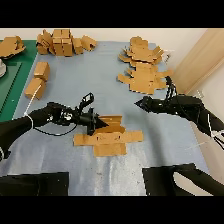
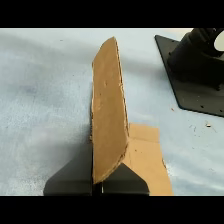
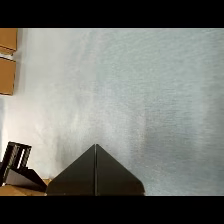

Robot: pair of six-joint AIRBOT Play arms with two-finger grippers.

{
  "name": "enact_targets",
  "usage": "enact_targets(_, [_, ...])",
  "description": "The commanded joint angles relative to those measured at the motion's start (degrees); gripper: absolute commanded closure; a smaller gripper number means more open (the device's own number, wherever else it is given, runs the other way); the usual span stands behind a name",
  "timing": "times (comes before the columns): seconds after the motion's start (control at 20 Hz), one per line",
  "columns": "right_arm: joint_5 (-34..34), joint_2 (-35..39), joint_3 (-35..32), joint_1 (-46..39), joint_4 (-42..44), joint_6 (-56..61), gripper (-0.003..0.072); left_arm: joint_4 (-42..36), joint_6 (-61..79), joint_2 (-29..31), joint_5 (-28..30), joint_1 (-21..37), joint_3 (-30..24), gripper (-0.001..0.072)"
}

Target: Fold the box.

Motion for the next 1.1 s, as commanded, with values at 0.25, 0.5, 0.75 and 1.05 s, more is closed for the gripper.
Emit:
enact_targets(0.25, [0.7, 0.0, 0.0, 0.0, 0.0, 0.0, 0.0683, -4.1, 2.2, 0.3, 0.3, -0.8, -0.2, 0.0697])
enact_targets(0.5, [0.6, 0.0, 0.0, 0.0, 0.0, 0.0, 0.0683, -2.3, 1.3, 0.6, 2.5, -0.9, -0.7, 0.0697])
enact_targets(0.75, [0.6, 0.0, 0.0, 0.0, -0.1, 0.0, 0.0683, 6.7, -3.6, 2.0, 4.3, -0.9, -0.7, 0.0697])
enact_targets(1.05, [0.5, 0.0, 0.0, 0.0, 0.0, 0.0, 0.0683, 9.5, -6.1, 2.2, 4.0, -0.9, -0.6, 0.0697])
